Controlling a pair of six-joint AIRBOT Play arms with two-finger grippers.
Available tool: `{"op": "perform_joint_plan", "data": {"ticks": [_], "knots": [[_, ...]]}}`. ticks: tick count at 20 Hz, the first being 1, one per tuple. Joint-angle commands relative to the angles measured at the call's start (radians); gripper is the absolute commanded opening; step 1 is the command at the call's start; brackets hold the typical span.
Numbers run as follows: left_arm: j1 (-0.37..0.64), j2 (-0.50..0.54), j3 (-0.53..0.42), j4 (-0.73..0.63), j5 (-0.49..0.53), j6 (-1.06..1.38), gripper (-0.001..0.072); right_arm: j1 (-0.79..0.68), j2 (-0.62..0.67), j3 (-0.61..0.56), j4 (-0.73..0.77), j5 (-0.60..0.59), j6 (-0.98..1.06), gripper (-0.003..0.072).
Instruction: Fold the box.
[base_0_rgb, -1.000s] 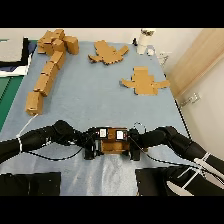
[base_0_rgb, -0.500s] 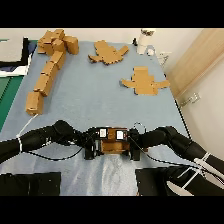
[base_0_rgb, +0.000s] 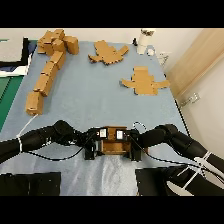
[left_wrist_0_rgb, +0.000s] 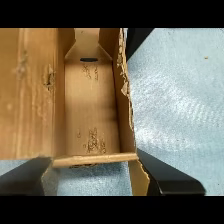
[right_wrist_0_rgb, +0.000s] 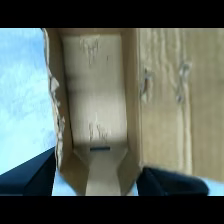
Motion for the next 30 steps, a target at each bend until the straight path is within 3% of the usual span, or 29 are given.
{"op": "perform_joint_plan", "data": {"ticks": [1, 6, 11, 17, 22, 30], "knots": [[0.0, 0.0, 0.001, 0.001, 0.003, -0.001, 0.0523, 0.0, 0.001, 0.047, -0.112, -0.128, 0.11, 0.071], [0.0, 0.0, 0.001, 0.001, 0.003, -0.001, 0.0523, 0.0, 0.057, 0.123, -0.222, -0.198, 0.22, 0.0709], [0.0, 0.0, 0.001, 0.001, 0.003, -0.001, 0.0523, 0.0, 0.204, 0.156, -0.213, -0.272, 0.252, 0.0706], [0.0, 0.0, 0.001, 0.001, 0.003, -0.001, 0.0523, 0.0, 0.317, 0.156, -0.081, -0.282, 0.745, 0.07], [0.0, 0.0, 0.001, 0.001, 0.003, -0.001, 0.0523, 0.001, 0.328, 0.156, 0.133, -0.267, 1.125, 0.07], [0.0, 0.0, 0.001, 0.001, 0.003, -0.001, 0.0523, 0.001, 0.321, 0.156, 0.133, -0.225, 1.515, 0.0699]]}}
